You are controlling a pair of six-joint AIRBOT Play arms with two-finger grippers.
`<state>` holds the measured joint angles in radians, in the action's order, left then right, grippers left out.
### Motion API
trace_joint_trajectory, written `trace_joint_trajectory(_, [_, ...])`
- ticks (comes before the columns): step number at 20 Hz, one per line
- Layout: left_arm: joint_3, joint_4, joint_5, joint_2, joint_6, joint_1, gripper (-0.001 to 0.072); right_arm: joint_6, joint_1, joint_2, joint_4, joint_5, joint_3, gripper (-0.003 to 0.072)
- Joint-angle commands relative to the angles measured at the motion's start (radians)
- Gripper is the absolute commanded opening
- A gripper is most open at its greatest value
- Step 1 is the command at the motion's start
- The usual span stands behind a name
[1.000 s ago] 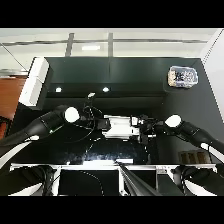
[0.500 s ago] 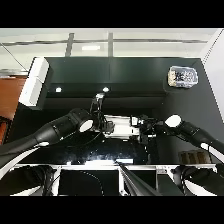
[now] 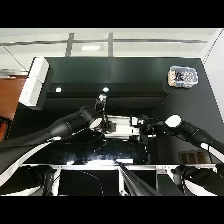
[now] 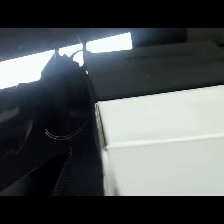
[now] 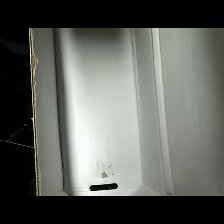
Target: Fold the box and place the chain.
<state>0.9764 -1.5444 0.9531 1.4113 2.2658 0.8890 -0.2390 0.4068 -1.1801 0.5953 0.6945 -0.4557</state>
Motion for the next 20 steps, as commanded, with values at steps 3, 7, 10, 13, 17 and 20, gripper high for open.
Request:
trace_joint_trajectory(3, [0.061,-0.018,0.106,0.065,0.048,0.013,0.0345,0.000,0.000,-0.001,0.000,0.001,0.000,0.0539])
trace_joint_trajectory(7, [0.069,-0.016,0.089,0.068,0.084,0.013,0.0272,0.000,0.000,-0.001,0.000,0.000,0.000,0.0539])
trace_joint_trajectory(10, [0.069,-0.016,0.075,0.072,0.090,0.016,0.0272,0.000,0.000,-0.001,0.000,0.000,0.000,0.0539])
trace_joint_trajectory(13, [0.071,-0.019,0.072,0.081,0.099,0.015,0.0272,0.000,0.000,-0.001,0.000,0.000,0.000,0.0539])
trace_joint_trajectory(17, [0.071,-0.018,0.071,0.086,0.100,0.016,0.0272,0.000,0.000,-0.001,0.000,0.000,0.000,0.0539])
trace_joint_trajectory(20, [0.071,-0.018,0.072,0.086,0.099,0.016,0.0187,0.000,0.000,-0.001,0.000,0.000,0.000,0.0539])
